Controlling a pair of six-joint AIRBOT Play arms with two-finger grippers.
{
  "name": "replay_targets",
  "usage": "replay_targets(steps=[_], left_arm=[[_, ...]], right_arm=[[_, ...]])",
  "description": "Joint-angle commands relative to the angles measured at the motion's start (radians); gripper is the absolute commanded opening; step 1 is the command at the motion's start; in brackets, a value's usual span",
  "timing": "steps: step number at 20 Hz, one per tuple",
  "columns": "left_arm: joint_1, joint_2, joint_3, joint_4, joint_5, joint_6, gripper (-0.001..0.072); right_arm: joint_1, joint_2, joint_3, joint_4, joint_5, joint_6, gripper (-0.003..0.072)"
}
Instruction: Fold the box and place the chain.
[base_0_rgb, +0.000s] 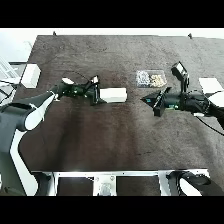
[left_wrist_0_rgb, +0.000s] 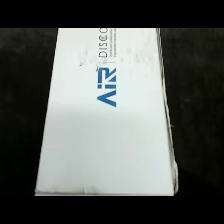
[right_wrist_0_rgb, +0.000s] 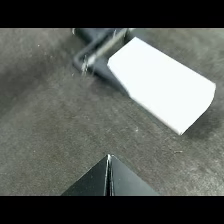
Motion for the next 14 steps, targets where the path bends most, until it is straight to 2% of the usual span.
replay_targets(steps=[1,4,6,8,9,14], left_arm=[[0.044,0.097,0.009,-0.013,0.024,-0.141,0.0017],[0.138,0.226,0.007,-0.012,0.224,-0.326,0.0015],[0.212,0.293,-0.035,-0.014,0.444,-0.474,0.0015],[0.27,0.315,-0.093,-0.027,0.674,-0.599,0.0016],[0.298,0.313,-0.12,-0.027,0.731,-0.642,0.0016],[0.364,0.304,-0.259,-0.027,0.883,-0.662,0.0018]], right_arm=[[-0.006,0.005,-0.018,-0.002,-0.011,0.005,0.0015],[-0.005,0.005,-0.018,-0.001,-0.049,0.005,0.0015],[-0.005,0.005,-0.02,0.0,-0.064,0.006,0.0015],[-0.005,0.003,-0.029,-0.001,-0.09,0.006,0.0014],[-0.005,0.002,-0.037,0.0,-0.11,0.006,0.0015],[-0.005,-0.003,-0.069,0.017,-0.156,0.009,0.0015]])
